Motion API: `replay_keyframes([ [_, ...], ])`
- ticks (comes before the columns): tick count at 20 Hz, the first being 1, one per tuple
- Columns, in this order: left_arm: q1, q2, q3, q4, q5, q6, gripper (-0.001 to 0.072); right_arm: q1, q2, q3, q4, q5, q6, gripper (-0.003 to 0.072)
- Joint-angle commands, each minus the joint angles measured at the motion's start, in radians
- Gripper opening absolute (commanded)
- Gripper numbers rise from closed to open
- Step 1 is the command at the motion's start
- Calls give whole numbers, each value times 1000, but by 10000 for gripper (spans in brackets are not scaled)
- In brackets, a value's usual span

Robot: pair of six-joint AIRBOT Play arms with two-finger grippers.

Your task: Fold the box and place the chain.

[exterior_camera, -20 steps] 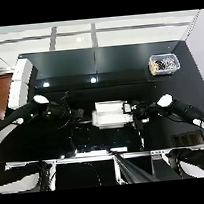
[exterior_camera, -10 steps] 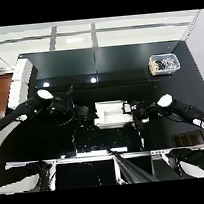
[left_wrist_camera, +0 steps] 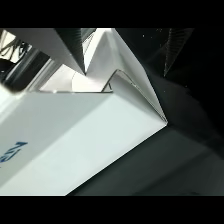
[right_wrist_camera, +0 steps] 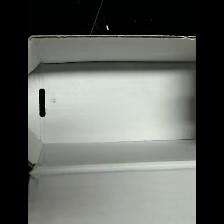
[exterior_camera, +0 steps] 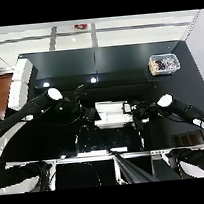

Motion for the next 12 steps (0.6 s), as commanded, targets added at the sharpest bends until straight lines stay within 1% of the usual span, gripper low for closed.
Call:
replay_keyframes([
  [1, -14, 0, 46, 71, -29, -92, 529, 0, -1, 0, 0, 0, 0, 134],
  [2, -14, 0, 54, 79, -43, -111, 458, 0, 0, 0, 0, 0, 0, 134],
  [3, -16, 0, 61, 84, -53, -129, 419, 0, 0, 0, 0, 0, 0, 134],
  [8, -56, 0, 101, 116, -52, -216, 419, 0, 0, 0, 0, 0, 0, 133],
  [12, -115, 0, 142, 255, -33, -348, 418, 0, 0, 0, 0, 0, 0, 133],
])
